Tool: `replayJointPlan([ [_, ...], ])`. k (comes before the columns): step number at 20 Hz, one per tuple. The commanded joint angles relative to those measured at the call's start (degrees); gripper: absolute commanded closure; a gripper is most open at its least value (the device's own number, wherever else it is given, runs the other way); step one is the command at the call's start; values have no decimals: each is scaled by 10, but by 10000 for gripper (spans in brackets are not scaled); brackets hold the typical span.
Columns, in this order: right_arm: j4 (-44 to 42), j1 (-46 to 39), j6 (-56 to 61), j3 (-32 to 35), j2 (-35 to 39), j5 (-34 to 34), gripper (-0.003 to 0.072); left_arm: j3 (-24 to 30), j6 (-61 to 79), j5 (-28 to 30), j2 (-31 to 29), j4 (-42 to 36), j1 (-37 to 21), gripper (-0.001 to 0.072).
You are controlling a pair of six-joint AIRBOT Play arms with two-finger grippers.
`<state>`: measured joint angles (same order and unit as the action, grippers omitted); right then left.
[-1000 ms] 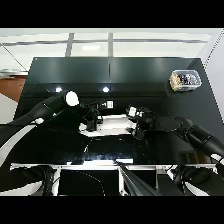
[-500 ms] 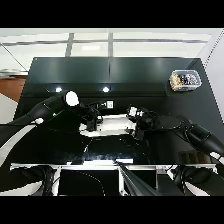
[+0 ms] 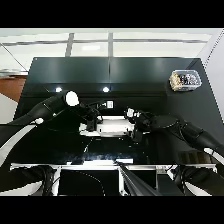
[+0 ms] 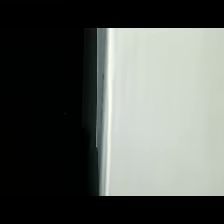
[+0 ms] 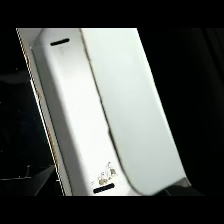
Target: Fold the box and place the chain.
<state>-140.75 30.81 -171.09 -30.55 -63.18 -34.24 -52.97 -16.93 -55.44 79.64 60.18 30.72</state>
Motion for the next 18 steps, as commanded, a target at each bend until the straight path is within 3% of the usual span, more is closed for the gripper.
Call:
replayJointPlan([
  [1,7,22,-1,0,-19,4,89,0,0,1,0,0,0,678],
  [18,63,33,-1,0,-55,25,80,0,-1,-1,0,0,0,678],
])
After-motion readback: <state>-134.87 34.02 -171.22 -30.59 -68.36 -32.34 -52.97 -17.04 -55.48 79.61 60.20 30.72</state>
